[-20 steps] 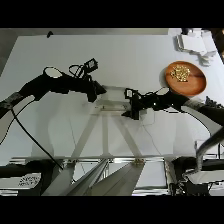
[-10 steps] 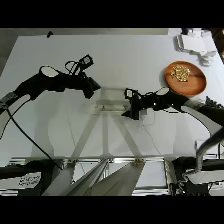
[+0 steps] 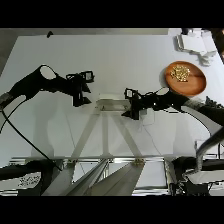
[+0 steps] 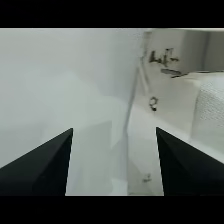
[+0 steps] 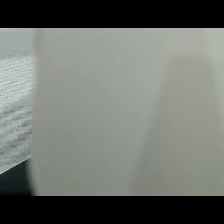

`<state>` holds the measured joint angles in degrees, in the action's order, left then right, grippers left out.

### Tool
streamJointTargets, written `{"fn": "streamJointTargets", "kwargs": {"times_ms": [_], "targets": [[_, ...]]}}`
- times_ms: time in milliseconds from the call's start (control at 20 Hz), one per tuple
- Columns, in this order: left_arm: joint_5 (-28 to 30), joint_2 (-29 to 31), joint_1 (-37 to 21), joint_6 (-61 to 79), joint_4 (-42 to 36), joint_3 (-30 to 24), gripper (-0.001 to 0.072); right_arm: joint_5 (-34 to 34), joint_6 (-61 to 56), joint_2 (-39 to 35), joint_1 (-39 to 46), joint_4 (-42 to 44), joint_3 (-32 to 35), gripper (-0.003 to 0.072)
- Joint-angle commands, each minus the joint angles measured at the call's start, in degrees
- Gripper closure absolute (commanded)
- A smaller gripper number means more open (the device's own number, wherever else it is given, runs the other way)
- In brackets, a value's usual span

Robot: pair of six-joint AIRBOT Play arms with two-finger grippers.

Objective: Fold the box and place the chain.

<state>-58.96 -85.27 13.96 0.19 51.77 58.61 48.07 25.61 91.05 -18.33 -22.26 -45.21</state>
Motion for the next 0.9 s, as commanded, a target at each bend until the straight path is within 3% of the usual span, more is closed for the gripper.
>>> {"fn": "streamJointTargets", "kwargs": {"times_ms": [0, 250, 350, 700, 750, 850], "targets": [[-3.5, -3.6, 1.1, 10.9, -2.1, 0.0, 0.0154, 0.0, 0.0, 0.0, 0.0, 0.0, 0.0, 0.0225], [-3.9, -6.3, 3.0, 15.2, -6.3, 0.0, 0.0164, 0.1, 0.0, 0.0, 0.0, 0.0, 0.0, 0.0225], [-5.7, -6.5, 3.7, 15.3, -7.6, 0.0, 0.0375, 0.1, 0.0, 0.0, 0.0, 0.0, 0.0, 0.0225], [-4.9, -6.5, 4.0, 15.3, -9.0, 0.0, 0.0411, 0.1, 0.0, 0.0, 0.0, 0.0, 0.0, 0.0225], [-4.4, -6.5, 4.0, 15.3, -9.6, 0.0, 0.0486, 0.1, 0.0, 0.0, 0.0, 0.0, 0.0, 0.0225], [-4.2, -6.5, 4.0, 15.2, -12.1, 0.0, 0.0519, 0.1, 0.0, 0.0, 0.0, 0.0, 0.0, 0.0225]]}}
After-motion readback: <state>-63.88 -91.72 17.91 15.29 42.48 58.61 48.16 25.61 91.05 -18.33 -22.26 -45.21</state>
